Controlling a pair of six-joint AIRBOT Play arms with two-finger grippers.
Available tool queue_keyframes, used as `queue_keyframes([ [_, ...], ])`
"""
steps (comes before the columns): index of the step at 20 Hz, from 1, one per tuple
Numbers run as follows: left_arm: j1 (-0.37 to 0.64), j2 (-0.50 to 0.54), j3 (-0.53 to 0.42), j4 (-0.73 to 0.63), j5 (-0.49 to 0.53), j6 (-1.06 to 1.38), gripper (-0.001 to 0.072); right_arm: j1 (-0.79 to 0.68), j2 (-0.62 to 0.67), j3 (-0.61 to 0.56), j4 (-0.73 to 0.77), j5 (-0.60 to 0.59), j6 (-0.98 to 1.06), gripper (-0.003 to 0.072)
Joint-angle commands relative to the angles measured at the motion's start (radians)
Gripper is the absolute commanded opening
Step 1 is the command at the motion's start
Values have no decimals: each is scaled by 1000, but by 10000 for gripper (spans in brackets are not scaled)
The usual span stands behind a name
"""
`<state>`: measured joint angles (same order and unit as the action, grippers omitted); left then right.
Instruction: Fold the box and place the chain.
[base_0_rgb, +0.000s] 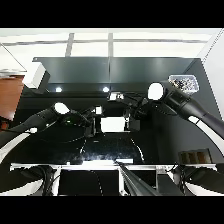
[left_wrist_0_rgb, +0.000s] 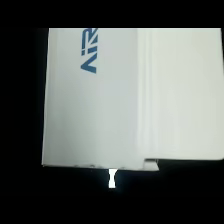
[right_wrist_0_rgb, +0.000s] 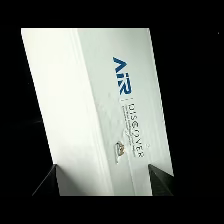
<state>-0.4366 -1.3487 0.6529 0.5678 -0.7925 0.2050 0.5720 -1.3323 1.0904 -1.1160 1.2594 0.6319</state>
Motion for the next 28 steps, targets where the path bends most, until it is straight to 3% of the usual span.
queue_keyframes([
  [1, 0, 0, 1, 0, 0, 0, 494, 2, 39, 2, -9, 6, 14, 701],
  [10, 0, 0, 1, 0, 0, 0, 493, 2, 74, -2, -64, 53, 87, 702],
  [28, 0, 0, 1, 0, 0, 0, 494, 10, 71, -34, -71, -8, 87, 701],
])
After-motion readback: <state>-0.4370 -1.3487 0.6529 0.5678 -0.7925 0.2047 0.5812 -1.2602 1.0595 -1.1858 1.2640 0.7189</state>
